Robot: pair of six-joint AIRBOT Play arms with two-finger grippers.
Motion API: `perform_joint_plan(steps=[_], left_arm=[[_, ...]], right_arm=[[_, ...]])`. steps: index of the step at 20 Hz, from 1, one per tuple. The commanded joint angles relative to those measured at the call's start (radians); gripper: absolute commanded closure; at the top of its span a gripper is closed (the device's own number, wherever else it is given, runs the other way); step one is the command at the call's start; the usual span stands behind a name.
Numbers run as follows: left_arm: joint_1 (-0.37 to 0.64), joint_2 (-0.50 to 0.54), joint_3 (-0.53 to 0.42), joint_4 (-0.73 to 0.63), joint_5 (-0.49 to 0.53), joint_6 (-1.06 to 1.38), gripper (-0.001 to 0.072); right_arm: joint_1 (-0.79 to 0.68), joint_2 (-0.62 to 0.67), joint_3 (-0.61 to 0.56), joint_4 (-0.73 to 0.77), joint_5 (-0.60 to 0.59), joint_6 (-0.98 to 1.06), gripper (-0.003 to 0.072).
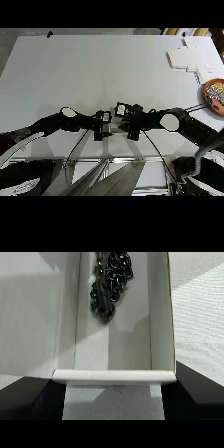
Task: Fold the box and place the chain.
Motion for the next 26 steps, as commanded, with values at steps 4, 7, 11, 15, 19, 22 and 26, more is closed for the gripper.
perform_joint_plan(steps=[4,7,11,15,19,22,26], left_arm=[[0.000,0.000,0.000,0.000,0.000,0.000,0.0379],[0.000,0.000,0.000,0.000,0.000,0.000,0.0379],[0.000,0.000,0.000,0.000,0.000,0.000,0.0379],[0.000,0.000,0.000,0.000,0.000,0.000,0.0379],[0.000,0.000,0.000,0.000,0.000,0.000,0.0379],[0.000,0.000,0.000,0.000,0.000,0.000,0.0379],[0.000,0.000,0.000,0.000,0.000,0.000,0.0379]], right_arm=[[-0.090,0.093,0.076,-0.171,0.223,0.000,0.0486],[-0.264,0.134,0.074,-0.249,0.356,-0.202,0.0512],[-0.460,0.086,0.014,-0.237,0.355,-0.426,0.0458],[-0.446,-0.038,-0.037,-0.153,0.260,-0.556,0.0384],[-0.399,-0.167,-0.038,-0.140,0.233,-0.565,0.0389],[-0.399,-0.208,-0.039,-0.135,0.232,-0.573,0.0413],[-0.399,-0.208,-0.044,-0.117,0.277,-0.597,0.0516]])
